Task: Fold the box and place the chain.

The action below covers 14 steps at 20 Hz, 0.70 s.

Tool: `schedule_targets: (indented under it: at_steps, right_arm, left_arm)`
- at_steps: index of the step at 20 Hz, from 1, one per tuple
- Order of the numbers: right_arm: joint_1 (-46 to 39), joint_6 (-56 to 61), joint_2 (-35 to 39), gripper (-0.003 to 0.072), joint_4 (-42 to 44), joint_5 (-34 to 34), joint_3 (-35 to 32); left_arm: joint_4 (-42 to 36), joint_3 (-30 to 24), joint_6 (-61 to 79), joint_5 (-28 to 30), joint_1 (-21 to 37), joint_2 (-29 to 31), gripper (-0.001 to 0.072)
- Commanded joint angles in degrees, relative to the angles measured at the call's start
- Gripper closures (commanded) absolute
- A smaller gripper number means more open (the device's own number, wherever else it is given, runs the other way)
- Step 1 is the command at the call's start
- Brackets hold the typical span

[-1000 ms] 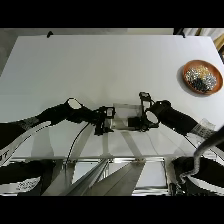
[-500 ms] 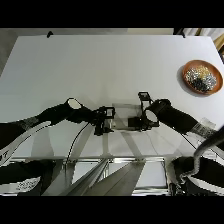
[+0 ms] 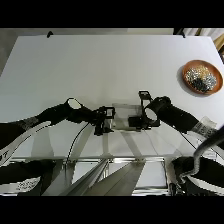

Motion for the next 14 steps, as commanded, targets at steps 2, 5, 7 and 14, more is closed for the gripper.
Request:
schedule_targets:
  at_steps: [2, 5, 7, 14]
  right_arm:
    - [0.02, 0.02, -0.04, 0.0672, -0.24, 0.85, 0.07]
    - [0.02, 0.04, -0.04, 0.0673, -0.26, 0.85, 0.07]
    - [0.02, 0.02, -0.04, 0.0663, -0.24, 0.68, 0.07]
    - [0.04, 0.04, -0.28, 0.0562, -0.24, 0.46, 0.07]
  left_arm:
    - [0.02, 0.00, 0.02, -0.02, 0.02, 0.00, 0.0679]
    - [0.02, 0.00, 0.02, -0.02, 0.02, 0.00, 0.0679]
    - [0.02, 0.00, 0.02, 0.00, 0.02, 0.00, 0.0679]
    - [0.02, 0.00, 0.02, -0.02, 0.02, 0.00, 0.0679]
